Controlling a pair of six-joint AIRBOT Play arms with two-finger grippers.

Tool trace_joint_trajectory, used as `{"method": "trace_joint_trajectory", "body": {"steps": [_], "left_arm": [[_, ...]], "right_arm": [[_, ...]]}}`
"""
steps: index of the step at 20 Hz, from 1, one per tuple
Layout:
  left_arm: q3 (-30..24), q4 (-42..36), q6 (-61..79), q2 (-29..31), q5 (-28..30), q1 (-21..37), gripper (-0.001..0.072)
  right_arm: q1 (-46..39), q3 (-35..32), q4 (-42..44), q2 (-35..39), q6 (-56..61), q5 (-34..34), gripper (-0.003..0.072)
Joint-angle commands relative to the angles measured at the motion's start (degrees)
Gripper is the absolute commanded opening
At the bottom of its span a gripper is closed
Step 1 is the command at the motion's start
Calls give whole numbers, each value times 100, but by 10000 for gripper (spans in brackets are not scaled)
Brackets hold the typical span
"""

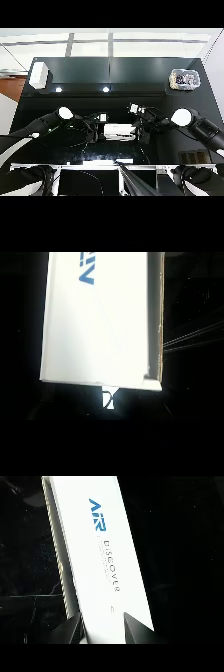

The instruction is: Fold the box and place the chain.

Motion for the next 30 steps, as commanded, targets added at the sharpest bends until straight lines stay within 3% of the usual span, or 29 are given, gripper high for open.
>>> {"method": "trace_joint_trajectory", "body": {"steps": [1,16,17,18,30], "left_arm": [[2,2,0,-2,2,-4,350],[2,2,0,-2,2,-4,350],[2,2,0,-2,2,-4,350],[2,2,0,-2,0,-4,350],[2,2,0,-2,0,-4,350]], "right_arm": [[35,-2,-37,-4,9,-17,298],[129,-2,-68,-245,9,-13,304],[177,-2,-70,-256,9,-26,322],[219,0,-70,-256,15,-39,389],[197,7,-118,87,874,13,383]]}}
